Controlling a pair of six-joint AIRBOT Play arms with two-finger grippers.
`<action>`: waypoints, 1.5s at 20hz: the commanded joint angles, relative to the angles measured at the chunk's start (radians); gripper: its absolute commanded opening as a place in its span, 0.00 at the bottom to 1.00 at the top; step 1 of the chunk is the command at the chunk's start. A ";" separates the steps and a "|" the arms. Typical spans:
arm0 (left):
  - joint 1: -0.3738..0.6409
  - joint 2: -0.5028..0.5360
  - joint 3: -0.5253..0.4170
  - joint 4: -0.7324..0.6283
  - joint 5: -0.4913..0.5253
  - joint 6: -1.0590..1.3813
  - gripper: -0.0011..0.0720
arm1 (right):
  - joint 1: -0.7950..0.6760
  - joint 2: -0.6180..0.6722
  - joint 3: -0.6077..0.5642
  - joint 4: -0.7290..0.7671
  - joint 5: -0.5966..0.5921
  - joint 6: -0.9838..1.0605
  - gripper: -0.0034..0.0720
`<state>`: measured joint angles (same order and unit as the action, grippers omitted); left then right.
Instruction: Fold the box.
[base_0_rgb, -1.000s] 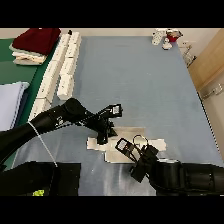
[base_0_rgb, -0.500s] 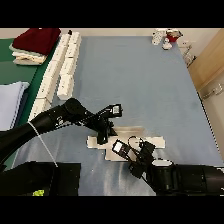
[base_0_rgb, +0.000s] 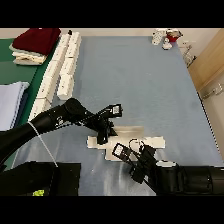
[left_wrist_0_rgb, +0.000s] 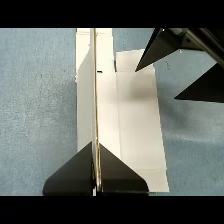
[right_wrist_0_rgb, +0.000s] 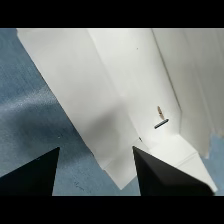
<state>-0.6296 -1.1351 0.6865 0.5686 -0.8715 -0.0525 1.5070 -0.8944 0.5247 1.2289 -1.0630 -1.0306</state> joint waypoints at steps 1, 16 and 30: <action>0.000 0.000 0.001 0.000 0.000 0.000 0.03 | -0.006 -0.033 0.000 -0.019 0.001 -0.019 0.99; 0.000 0.000 0.001 0.000 0.000 0.000 0.03 | -0.018 0.109 0.045 -0.212 -0.137 0.137 0.99; 0.000 0.000 0.001 0.000 0.000 0.000 0.03 | -0.002 0.082 -0.052 -0.018 0.009 -0.099 1.00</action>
<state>-0.6300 -1.1351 0.6865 0.5682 -0.8719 -0.0525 1.5211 -0.7895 0.4850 1.1969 -1.0771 -1.0767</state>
